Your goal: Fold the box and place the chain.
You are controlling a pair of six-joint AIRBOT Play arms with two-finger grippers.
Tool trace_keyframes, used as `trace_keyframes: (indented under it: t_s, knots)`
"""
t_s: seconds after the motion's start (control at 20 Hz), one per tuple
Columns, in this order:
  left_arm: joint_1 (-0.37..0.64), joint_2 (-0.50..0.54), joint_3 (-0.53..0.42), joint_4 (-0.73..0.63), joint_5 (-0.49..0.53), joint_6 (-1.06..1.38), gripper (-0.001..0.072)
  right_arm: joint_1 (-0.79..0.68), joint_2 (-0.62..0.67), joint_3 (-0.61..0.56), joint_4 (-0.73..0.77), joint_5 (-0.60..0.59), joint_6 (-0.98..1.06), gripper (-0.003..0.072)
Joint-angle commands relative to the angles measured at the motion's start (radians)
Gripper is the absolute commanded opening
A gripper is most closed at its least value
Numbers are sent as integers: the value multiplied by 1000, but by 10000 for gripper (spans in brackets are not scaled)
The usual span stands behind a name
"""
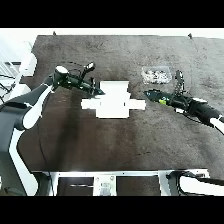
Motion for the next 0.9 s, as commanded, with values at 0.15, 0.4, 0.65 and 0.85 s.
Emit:
trace_keyframes:
  t_s: [0.15, 0.4, 0.65, 0.85]
  knots:
    - [-5, 5, -76, 2, 125, 107, 13, -6, 2, 0, 2, 5, -32, 294]
    - [-5, 0, -81, -3, 137, 177, 18, -6, 2, 0, 2, 5, -43, 295]
    - [-5, 0, -81, -3, 137, 192, 19, -6, 2, 0, 2, 4, -71, 338]
    - [-5, 0, -81, -3, 114, 190, 20, -6, 11, 0, 3, 6, -105, 436]
